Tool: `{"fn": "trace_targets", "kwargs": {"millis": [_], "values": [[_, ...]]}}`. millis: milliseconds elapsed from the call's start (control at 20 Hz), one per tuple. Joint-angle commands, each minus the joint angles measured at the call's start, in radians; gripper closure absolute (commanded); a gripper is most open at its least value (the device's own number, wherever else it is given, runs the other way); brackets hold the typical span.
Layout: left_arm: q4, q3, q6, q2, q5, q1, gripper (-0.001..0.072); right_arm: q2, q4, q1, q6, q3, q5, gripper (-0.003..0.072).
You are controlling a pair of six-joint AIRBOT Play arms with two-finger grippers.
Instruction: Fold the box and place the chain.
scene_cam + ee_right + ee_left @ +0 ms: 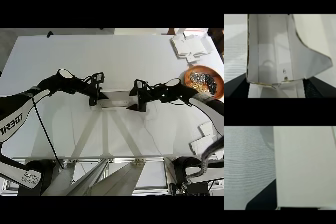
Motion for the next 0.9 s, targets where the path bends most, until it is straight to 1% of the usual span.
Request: {"fn": "trace_targets", "kwargs": {"millis": [0,200,850], "values": [[0.0,0.0,0.0,-0.001,0.001,0.0,0.0695,-0.014,-0.005,0.023,0.005,0.007,0.018,-0.0004],[0.0,0.0,0.0,-0.001,0.0,0.0,0.0695,-0.056,-0.002,0.022,0.039,0.007,0.005,-0.0004],[0.0,0.0,0.0,-0.001,0.0,0.0,0.0695,-0.056,-0.006,0.022,0.061,0.01,0.002,-0.0004]]}}
